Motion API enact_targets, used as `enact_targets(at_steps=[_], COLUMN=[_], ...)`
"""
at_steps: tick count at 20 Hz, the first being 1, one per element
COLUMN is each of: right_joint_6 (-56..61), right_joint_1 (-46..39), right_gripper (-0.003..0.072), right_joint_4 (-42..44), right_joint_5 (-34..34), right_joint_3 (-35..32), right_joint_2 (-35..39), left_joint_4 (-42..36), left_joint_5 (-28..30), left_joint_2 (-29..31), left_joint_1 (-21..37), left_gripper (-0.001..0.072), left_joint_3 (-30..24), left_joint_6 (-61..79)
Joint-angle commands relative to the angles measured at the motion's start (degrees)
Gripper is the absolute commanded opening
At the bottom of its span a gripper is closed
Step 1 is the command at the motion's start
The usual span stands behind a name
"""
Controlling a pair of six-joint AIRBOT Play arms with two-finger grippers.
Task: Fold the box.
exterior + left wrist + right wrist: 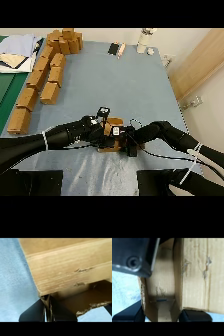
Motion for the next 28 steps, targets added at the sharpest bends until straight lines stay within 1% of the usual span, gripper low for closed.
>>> enact_targets(at_steps=[1,2,3,4,16,20,24,28], right_joint_6=[-0.1,-0.1,-0.1,-0.1,-0.1,-0.1,-0.1,-0.1], right_joint_1=[0.1,0.1,0.1,0.1,0.1,0.1,0.1,0.1], right_gripper=[0.0449,0.0449,0.0449,0.0449,0.0449,0.0449,0.0449,0.0449], right_joint_4=[0.0,0.0,0.0,0.0,0.0,0.0,0.0,0.0], right_joint_5=[0.2,0.2,0.2,0.2,0.2,0.2,0.2,0.2], right_joint_3=[0.0,0.0,0.0,0.0,0.0,0.0,0.0,0.0], right_joint_2=[-0.1,0.0,0.0,0.0,0.0,0.0,0.0,0.0], left_joint_4=[-0.2,-0.2,-0.2,-0.2,-0.2,-0.1,-0.1,-0.2], left_joint_5=[-1.7,-2.2,-2.5,-3.0,-4.8,-6.6,-6.7,-5.5], left_joint_2=[0.0,0.0,0.0,0.0,0.1,1.8,2.7,0.8], left_joint_1=[-0.2,-0.2,-0.2,-0.2,0.1,0.4,1.1,1.1], left_gripper=[0.0022,0.0224,0.0397,0.0410,0.0411,0.0411,0.0412,0.0411], left_joint_3=[1.0,1.1,1.1,1.1,1.1,1.2,1.2,1.2], left_joint_6=[-0.2,-0.2,-0.3,-0.3,-0.7,-0.7,-1.7,-3.7])
